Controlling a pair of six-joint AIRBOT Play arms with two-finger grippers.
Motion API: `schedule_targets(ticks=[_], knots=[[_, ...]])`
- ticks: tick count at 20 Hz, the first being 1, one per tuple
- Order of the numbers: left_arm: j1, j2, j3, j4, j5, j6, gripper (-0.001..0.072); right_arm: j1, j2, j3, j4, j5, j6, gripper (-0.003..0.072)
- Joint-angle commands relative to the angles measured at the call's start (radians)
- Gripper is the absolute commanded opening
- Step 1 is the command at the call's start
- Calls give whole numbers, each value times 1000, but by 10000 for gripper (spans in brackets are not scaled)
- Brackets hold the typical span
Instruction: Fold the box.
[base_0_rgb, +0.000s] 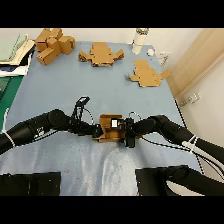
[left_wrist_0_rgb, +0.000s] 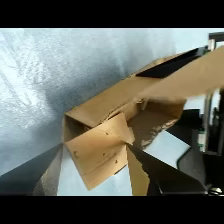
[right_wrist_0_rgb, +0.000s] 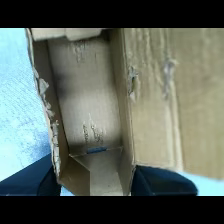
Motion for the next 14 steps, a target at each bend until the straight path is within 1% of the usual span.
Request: schedule_targets(ticks=[1, 3, 8, 10, 14], knots=[[-48, -1, 48, 290, 4, -269, 577, 1, 0, 0, 0, 0, 0, 512], [-72, -5, 59, 295, 8, -274, 576, 1, 0, 0, 0, 0, 0, 512], [-107, -80, 102, 295, -23, -299, 577, 1, 0, 0, 0, 1, 0, 512], [-121, -88, 120, 300, -31, -299, 577, 1, 0, 0, 0, 0, 0, 512], [-123, -88, 121, 313, -64, -326, 576, 1, 0, 0, 0, 0, 0, 512]])
